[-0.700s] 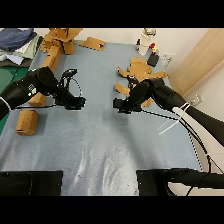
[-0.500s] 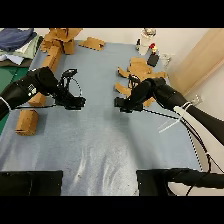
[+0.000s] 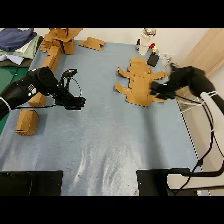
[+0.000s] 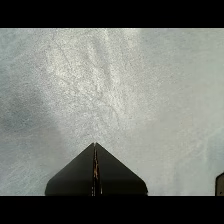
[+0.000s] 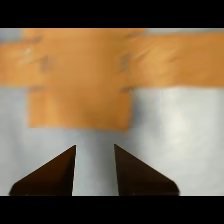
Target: Fold the box.
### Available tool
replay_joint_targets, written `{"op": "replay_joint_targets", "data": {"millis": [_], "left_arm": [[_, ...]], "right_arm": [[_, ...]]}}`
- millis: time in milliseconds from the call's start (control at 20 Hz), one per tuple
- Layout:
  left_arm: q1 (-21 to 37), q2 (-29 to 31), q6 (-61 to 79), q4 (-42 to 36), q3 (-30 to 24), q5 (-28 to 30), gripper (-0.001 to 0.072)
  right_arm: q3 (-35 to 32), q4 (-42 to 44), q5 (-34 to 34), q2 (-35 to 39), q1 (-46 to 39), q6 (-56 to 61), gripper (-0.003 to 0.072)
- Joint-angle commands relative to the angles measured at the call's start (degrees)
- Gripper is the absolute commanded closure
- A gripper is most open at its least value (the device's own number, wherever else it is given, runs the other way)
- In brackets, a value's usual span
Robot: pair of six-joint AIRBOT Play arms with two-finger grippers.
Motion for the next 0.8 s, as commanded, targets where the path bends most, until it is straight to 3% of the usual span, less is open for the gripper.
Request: {"op": "replay_joint_targets", "data": {"millis": [0, 250, 600, 750], "left_arm": [[0.0, 0.0, 0.0, 0.0, 0.1, 0.2, 0.0696], [-0.1, 0.0, 0.0, -0.5, 0.1, 2.4, 0.0696], [-0.1, 0.0, 0.0, -4.4, 0.1, 3.5, 0.0696], [-0.1, 0.0, 0.1, -8.0, 0.1, 3.6, 0.0696]], "right_arm": [[2.2, 4.5, 3.3, -4.5, -13.9, -14.2, 0.0303], [5.8, 16.5, 2.5, -13.0, -22.2, -25.8, 0.0305], [10.4, 25.8, -1.4, -21.4, -22.3, -34.6, 0.0307], [11.9, 29.4, -5.5, -22.2, -21.9, -39.1, 0.0351]]}}
